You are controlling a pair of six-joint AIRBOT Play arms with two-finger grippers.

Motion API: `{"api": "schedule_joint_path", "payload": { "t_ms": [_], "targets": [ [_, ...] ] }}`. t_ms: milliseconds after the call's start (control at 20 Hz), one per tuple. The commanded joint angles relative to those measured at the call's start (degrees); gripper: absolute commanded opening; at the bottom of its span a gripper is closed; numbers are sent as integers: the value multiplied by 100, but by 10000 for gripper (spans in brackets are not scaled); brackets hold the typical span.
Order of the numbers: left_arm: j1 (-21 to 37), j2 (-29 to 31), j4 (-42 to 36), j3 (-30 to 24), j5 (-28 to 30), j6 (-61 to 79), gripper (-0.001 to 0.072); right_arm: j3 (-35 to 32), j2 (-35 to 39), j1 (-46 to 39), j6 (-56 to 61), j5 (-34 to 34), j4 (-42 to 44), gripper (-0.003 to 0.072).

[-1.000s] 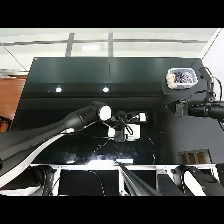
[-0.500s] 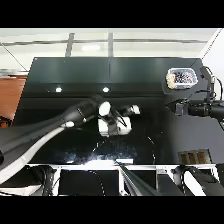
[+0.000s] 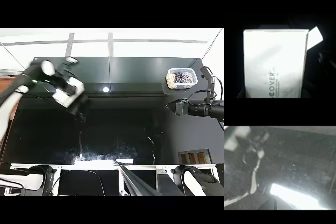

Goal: Fold the box and place the chain.

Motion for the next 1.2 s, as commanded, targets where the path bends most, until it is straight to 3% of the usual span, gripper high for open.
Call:
{"api": "schedule_joint_path", "payload": {
  "t_ms": [0,200,500,600,750,900,950,1000,1050,1100,1150],
  "targets": [
    [1362,-413,7,702,411,-601,348,0,4,2,92,-87,26,7],
    [1908,-1449,-120,1950,129,-549,349,0,4,96,192,-437,192,7],
    [1700,-2782,-114,3648,-302,-501,357,0,-2,179,192,-914,127,8],
    [1606,-2898,-44,3936,-387,-730,708,0,-2,179,192,-850,127,7],
    [1460,-2752,525,4428,-1040,-791,710,0,-2,181,188,-782,39,7],
    [1419,-2232,643,4409,-1644,-1130,706,0,0,179,188,-708,-129,8],
    [1410,-2063,638,4406,-1950,-1526,650,0,0,181,181,-671,-103,8],
    [1397,-1919,640,4393,-2302,-1945,464,0,0,184,162,-612,-61,7],
    [1368,-1762,573,4330,-2739,-2306,119,0,0,184,116,-522,-22,7],
    [1327,-1611,391,4223,-3082,-2358,28,0,4,184,92,-411,2,7],
    [1224,-1377,144,3954,-3235,-2358,26,0,13,181,94,-264,-9,7]
  ]
}}
